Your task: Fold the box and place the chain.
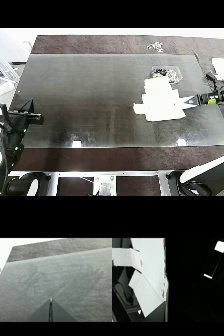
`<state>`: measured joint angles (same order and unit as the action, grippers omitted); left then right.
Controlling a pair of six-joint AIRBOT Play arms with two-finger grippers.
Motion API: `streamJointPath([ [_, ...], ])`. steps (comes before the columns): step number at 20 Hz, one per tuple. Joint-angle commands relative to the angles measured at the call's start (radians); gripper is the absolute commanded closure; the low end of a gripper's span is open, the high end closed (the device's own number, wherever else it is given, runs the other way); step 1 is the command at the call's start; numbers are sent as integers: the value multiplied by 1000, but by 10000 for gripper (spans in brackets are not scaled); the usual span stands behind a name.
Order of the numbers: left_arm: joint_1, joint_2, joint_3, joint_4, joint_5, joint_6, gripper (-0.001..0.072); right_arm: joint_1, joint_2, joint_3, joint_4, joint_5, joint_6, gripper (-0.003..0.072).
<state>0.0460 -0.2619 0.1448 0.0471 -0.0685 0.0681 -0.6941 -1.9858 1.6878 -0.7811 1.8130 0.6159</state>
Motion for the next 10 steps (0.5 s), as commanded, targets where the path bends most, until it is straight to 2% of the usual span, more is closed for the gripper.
streamJointPath([
  [1,0,0,0,0,0,0,688,81,63,-20,154,21,4,676],
  [5,0,0,0,0,0,0,689,188,192,-138,168,-20,4,677],
  [7,0,0,0,0,0,0,688,226,267,-245,199,-96,-9,677],
  [10,0,0,0,0,0,0,688,303,391,-426,334,-268,-8,677],
])
